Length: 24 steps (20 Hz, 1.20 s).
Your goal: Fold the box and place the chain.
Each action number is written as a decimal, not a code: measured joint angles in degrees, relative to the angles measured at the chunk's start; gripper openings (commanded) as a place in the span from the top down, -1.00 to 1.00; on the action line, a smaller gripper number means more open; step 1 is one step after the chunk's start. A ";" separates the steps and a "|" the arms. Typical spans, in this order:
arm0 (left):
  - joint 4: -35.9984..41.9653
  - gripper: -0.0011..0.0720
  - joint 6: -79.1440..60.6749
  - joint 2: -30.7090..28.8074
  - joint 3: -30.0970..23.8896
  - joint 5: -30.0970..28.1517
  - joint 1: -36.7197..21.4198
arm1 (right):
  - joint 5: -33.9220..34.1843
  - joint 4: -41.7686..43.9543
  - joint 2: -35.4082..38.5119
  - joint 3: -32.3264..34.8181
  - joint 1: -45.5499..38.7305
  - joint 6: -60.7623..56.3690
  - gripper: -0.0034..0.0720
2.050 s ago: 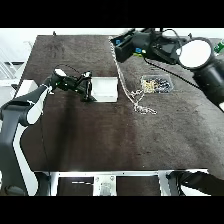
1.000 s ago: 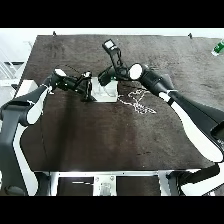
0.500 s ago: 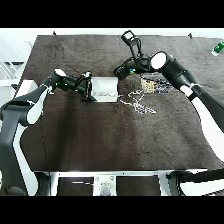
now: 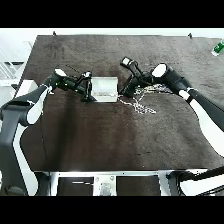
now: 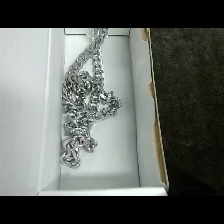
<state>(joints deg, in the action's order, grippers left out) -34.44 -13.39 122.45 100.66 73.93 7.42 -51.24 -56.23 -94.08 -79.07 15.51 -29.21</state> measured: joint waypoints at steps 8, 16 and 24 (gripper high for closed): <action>0.00 -0.42 0.02 0.00 0.00 0.00 0.00 | -0.96 0.90 -7.74 -1.49 -0.94 14.91 -0.60; -0.02 -0.42 0.02 0.00 0.00 -0.02 0.00 | -1.95 1.73 -13.51 -5.75 -1.25 18.71 -0.60; -0.02 -0.43 0.02 0.02 0.00 -0.02 0.00 | -5.64 2.01 -15.13 -7.13 -1.38 17.97 0.88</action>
<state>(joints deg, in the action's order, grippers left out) -34.46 -13.37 122.48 100.66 73.91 7.42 -56.88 -54.22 -109.21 -86.19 14.13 -11.25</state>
